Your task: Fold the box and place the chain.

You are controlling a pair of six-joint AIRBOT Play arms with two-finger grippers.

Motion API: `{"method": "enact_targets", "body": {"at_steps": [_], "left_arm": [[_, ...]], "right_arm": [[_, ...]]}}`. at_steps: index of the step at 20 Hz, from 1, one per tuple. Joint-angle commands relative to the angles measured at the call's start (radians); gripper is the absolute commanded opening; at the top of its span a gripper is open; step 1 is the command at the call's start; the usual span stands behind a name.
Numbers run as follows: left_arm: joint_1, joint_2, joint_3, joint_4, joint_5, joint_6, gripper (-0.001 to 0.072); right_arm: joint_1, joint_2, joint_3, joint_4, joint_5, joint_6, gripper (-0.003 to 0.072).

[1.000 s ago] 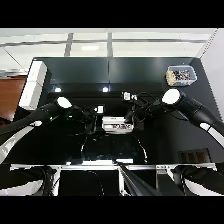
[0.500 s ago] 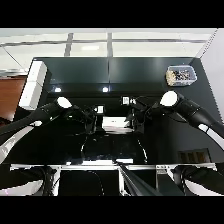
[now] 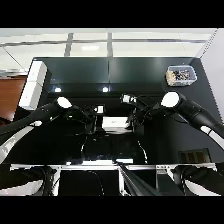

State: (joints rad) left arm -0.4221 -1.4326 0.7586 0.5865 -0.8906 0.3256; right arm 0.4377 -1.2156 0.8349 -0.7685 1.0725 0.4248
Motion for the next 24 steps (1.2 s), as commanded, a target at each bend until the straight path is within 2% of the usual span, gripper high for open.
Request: {"method": "enact_targets", "body": {"at_steps": [1,3,4,5,7,9,13,18,21,24], "left_arm": [[-0.001,0.000,0.000,0.000,0.000,0.000,0.0402],[-0.001,0.000,0.000,0.000,0.000,0.000,0.0401],[-0.001,0.000,0.000,0.000,0.000,0.000,0.0402],[-0.001,0.000,0.000,0.000,0.000,0.000,0.0401],[-0.001,0.000,0.000,0.000,0.000,0.000,0.0401],[-0.001,0.000,0.000,0.000,0.000,0.000,0.0402],[-0.001,0.000,0.000,0.000,0.000,0.000,0.0401],[-0.001,0.000,0.000,0.000,0.000,0.000,0.0401],[-0.001,0.000,0.000,0.000,0.000,0.000,0.0401],[-0.001,0.000,0.000,0.000,-0.002,-0.001,0.0402]], "right_arm": [[-0.002,0.046,0.002,0.043,0.090,0.356,0.0309],[-0.001,0.047,-0.001,0.067,0.079,0.509,0.0308],[-0.001,0.046,-0.005,0.082,0.045,0.555,0.0224],[-0.001,0.044,-0.012,0.110,-0.007,0.578,0.0014],[-0.001,0.027,-0.032,0.183,-0.151,0.637,0.0024],[0.001,-0.012,-0.039,0.233,-0.207,0.672,0.0024],[0.001,-0.106,-0.045,0.184,-0.172,0.676,0.0024],[0.000,-0.116,-0.045,0.122,-0.167,0.694,0.0023],[-0.008,-0.082,-0.020,0.128,-0.106,0.693,0.0023],[-0.065,0.028,0.055,0.114,0.001,0.693,0.0023]]}}
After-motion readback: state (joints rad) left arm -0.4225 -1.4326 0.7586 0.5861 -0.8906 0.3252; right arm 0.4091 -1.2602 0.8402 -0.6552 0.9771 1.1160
